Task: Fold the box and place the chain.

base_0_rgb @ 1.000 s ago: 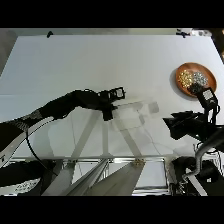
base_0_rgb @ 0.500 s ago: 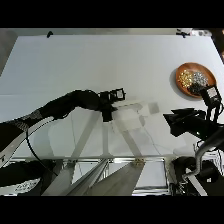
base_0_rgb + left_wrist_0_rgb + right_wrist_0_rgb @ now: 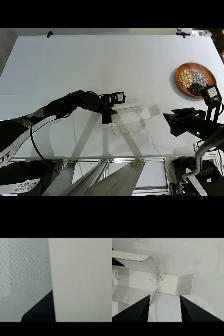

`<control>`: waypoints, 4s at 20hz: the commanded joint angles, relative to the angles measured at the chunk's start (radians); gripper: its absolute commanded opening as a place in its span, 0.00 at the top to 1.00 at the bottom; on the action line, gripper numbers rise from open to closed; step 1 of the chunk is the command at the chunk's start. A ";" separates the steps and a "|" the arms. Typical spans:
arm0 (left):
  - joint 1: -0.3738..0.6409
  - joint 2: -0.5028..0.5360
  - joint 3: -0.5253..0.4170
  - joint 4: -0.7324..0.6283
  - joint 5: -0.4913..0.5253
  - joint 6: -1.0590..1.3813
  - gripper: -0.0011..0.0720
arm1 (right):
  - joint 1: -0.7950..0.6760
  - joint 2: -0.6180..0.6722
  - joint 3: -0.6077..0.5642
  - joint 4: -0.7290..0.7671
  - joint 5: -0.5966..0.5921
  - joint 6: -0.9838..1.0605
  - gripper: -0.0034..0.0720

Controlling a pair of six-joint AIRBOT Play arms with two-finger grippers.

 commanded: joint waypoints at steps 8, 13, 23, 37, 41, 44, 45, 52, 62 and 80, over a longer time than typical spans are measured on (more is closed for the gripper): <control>-0.001 -0.074 0.229 0.124 0.183 0.000 0.99 | -0.001 0.000 0.000 0.000 0.000 0.002 0.41; -0.001 -0.130 0.263 0.106 0.213 0.000 0.99 | -0.001 0.000 0.000 0.000 0.000 0.002 0.41; -0.001 -0.135 0.264 0.073 0.111 0.000 0.98 | -0.001 0.000 0.000 0.000 0.002 0.002 0.41; -0.001 -0.187 0.263 0.062 0.132 0.000 0.97 | -0.001 0.000 0.000 0.000 0.000 0.002 0.41; -0.001 -0.187 0.263 0.068 0.129 0.000 0.97 | -0.001 0.000 0.000 0.000 0.000 0.002 0.41; -0.001 -0.187 0.264 0.082 0.129 0.000 0.97 | -0.001 0.000 0.000 0.000 0.000 0.002 0.41; -0.001 -0.187 0.264 0.082 0.129 0.000 0.97 | -0.001 0.000 0.000 0.000 0.000 0.002 0.41; -0.001 -0.187 0.264 0.080 0.129 0.000 0.97 | -0.001 0.000 0.000 0.000 0.001 -0.007 0.41; -0.001 -0.187 0.264 0.079 0.130 0.000 0.98 | -0.001 0.000 0.000 -0.039 0.005 -0.037 0.41; 0.000 -0.186 0.266 0.140 0.169 0.000 0.99 | -0.001 0.000 0.000 -0.045 0.004 -0.036 0.41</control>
